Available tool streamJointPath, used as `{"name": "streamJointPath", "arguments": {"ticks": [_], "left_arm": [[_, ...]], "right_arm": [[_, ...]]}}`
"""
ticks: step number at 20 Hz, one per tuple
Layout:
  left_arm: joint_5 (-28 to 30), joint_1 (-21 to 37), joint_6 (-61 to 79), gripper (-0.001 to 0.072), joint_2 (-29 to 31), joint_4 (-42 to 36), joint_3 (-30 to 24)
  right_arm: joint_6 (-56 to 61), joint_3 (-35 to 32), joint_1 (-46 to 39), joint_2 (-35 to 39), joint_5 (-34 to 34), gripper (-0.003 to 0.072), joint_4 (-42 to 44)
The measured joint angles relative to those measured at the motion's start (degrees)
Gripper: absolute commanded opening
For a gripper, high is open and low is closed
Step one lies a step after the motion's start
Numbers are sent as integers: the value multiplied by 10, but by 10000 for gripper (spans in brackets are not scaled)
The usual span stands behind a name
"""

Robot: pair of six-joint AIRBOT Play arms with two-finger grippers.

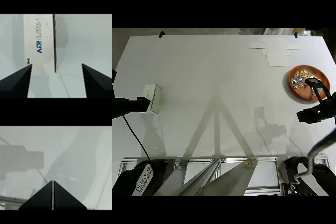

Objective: Fold the box and place the chain.

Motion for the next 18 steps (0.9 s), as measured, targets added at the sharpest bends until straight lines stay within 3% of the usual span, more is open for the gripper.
{"name": "streamJointPath", "arguments": {"ticks": [18], "left_arm": [[-26,-30,-2,692,5,12,0]], "right_arm": [[0,0,0,0,0,14,0]]}}
